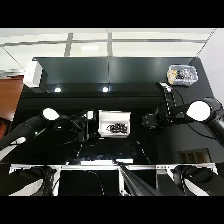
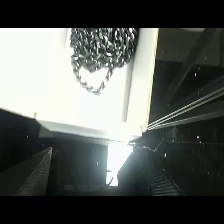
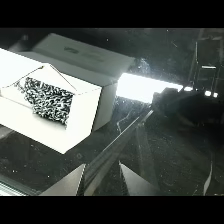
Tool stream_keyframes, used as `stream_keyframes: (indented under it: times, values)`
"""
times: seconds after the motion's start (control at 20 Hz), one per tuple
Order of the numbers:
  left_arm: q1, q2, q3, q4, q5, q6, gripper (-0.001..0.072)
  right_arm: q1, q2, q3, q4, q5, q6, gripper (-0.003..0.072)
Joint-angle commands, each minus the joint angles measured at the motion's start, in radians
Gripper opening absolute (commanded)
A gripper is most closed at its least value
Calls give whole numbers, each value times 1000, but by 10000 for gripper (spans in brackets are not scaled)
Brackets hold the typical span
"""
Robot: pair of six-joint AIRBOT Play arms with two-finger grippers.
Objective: Fold the box and place the chain.
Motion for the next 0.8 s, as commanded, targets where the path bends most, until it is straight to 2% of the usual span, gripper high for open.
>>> stream_keyframes:
  times: [0.0, 0.5, 0.75]
  values:
    - [-6, -37, 21, -23, 8, 5, 714, 1, 0, 0, 0, -1, 2, 259]
    - [-10, -86, 77, -24, -11, 26, 713, 1, 0, 0, 0, -23, 1, 258]
    - [-55, -86, 78, -24, 4, 46, 713, 1, -2, 0, 0, -27, 1, 258]
